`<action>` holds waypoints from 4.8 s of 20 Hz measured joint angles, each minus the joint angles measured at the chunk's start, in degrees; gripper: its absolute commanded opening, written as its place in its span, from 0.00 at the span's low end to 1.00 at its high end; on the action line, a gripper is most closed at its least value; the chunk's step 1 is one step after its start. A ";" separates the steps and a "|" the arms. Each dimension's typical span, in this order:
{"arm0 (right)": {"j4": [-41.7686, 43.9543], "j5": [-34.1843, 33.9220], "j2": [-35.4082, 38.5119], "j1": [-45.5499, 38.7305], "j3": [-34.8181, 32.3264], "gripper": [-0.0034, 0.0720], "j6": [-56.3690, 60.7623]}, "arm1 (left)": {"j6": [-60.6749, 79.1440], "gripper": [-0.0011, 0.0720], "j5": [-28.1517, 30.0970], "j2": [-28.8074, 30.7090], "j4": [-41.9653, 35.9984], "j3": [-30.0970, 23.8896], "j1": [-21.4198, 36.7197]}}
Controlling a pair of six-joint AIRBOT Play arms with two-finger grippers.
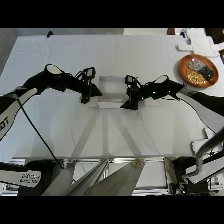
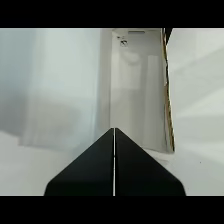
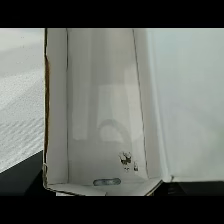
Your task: Fold the box and place the chain.
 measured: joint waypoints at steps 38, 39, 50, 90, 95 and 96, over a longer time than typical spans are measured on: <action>0.00 0.04 0.00 0.00 0.00 0.70 0.02 | -71.91 0.02 18.93 10.40 7.39 -19.71 2.08; 0.00 0.04 0.00 0.00 0.00 0.70 0.02 | -71.91 0.02 19.34 10.40 6.62 -19.71 1.49; 0.02 0.04 0.00 0.00 0.00 0.70 0.02 | -71.82 0.49 20.59 10.54 -3.04 -19.71 -0.37; 0.02 0.04 0.00 0.00 0.00 0.70 0.02 | -76.87 0.68 24.74 10.54 -2.12 -16.35 -7.23; 0.02 0.04 0.00 -0.02 0.00 0.70 0.02 | -87.76 0.68 25.55 10.54 8.35 -14.21 -9.03; 0.02 0.04 0.00 0.00 0.00 0.70 0.02 | -89.22 0.68 25.86 10.54 9.22 -14.05 -9.29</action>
